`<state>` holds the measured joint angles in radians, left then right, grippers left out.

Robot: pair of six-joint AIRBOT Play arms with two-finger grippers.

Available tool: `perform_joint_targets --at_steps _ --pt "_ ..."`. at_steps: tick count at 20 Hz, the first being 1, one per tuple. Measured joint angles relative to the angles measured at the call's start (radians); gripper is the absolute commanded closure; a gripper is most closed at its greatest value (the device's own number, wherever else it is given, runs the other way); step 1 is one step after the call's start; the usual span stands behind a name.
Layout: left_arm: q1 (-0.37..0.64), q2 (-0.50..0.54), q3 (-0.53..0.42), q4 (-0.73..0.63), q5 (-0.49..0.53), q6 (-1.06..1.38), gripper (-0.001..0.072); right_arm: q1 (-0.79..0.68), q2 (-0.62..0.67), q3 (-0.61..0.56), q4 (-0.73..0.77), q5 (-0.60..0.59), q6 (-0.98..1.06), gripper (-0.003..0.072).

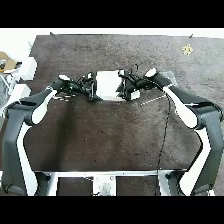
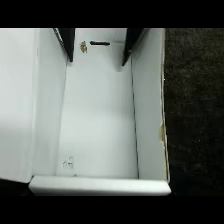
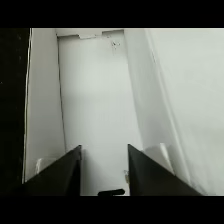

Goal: Fold the box and place the chain.

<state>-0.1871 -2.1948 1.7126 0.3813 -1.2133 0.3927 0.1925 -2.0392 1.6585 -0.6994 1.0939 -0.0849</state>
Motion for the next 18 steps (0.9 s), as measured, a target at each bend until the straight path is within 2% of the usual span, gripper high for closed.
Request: perform_joint_targets --at_steps 5,6,7,13,18 --pt "0.000 0.000 0.000 0.000 0.000 0.000 0.0366 -0.001 0.003 0.072 -0.158 0.044 0.177 0.0435" --pt "0.000 0.000 0.000 0.000 -0.001 0.000 0.0366 -0.001 0.003 0.095 -0.193 0.066 0.231 0.0599" --pt "0.000 0.000 0.000 0.001 -0.003 0.000 0.0367 -0.002 0.004 0.121 -0.232 0.095 0.290 0.0682" --pt "0.000 0.000 0.000 0.002 -0.005 0.000 0.0367 -0.039 0.004 0.280 -0.346 0.319 0.650 0.0682" --pt "0.000 0.000 0.000 0.002 -0.006 0.000 0.0367 -0.146 0.014 0.336 -0.370 0.454 0.982 0.0683"
